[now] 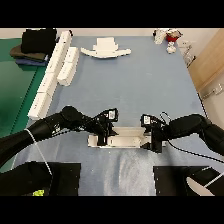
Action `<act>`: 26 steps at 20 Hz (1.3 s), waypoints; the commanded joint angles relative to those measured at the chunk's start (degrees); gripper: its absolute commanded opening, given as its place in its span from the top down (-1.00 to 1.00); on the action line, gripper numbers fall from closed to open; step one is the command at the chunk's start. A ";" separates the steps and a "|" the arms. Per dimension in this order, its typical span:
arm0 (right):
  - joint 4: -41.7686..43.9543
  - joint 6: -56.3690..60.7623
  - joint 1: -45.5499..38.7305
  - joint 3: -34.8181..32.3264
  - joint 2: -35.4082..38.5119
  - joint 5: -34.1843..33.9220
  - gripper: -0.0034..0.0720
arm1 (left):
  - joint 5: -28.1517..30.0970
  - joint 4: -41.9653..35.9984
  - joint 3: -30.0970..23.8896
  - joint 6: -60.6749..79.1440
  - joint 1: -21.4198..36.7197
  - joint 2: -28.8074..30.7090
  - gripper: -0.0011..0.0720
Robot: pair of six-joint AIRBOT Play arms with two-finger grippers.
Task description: Fold the box.
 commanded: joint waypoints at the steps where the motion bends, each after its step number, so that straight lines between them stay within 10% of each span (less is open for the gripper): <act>1: 0.13 -0.70 -0.70 -0.02 -0.57 0.61 -1.00 | -0.02 0.00 0.04 0.02 -0.02 0.04 0.94; 26: -1.64 -3.45 3.69 -2.91 -5.73 7.48 -0.83 | 0.00 0.00 0.04 0.02 -0.02 0.04 0.94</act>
